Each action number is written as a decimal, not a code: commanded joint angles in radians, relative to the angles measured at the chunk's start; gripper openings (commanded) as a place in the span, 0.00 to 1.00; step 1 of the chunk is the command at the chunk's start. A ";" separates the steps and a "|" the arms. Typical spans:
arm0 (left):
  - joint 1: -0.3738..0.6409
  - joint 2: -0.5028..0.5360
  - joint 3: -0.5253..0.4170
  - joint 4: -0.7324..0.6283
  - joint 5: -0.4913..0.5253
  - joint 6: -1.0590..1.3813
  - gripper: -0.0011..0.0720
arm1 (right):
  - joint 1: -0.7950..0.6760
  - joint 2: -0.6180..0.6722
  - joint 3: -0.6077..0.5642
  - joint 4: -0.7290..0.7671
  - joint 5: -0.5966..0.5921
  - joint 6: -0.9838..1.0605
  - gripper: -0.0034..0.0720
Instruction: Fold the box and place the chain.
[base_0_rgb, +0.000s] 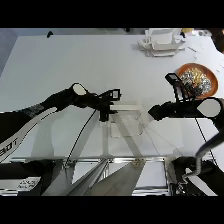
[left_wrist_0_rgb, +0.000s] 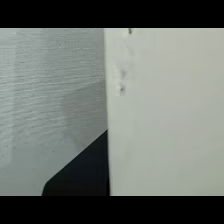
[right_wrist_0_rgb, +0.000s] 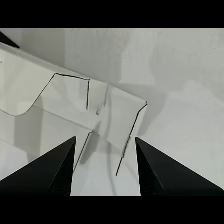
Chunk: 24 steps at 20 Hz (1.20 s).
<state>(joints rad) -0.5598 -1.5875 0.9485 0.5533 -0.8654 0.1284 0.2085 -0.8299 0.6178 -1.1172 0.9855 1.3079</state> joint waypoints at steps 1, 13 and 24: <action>-0.001 -0.007 -0.001 0.004 0.003 0.007 0.02 | 0.000 0.001 0.000 -0.001 -0.002 -0.004 0.60; 0.000 -0.008 0.041 0.080 -0.018 0.058 0.01 | 0.000 0.001 0.000 0.000 -0.002 -0.007 0.60; -0.002 -0.035 0.041 0.076 -0.047 0.055 0.03 | 0.000 0.001 0.000 0.000 0.003 -0.007 0.60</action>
<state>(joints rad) -0.5613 -1.6203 0.9894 0.6224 -0.9070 0.1844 0.2085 -0.8295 0.6178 -1.1179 0.9863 1.3010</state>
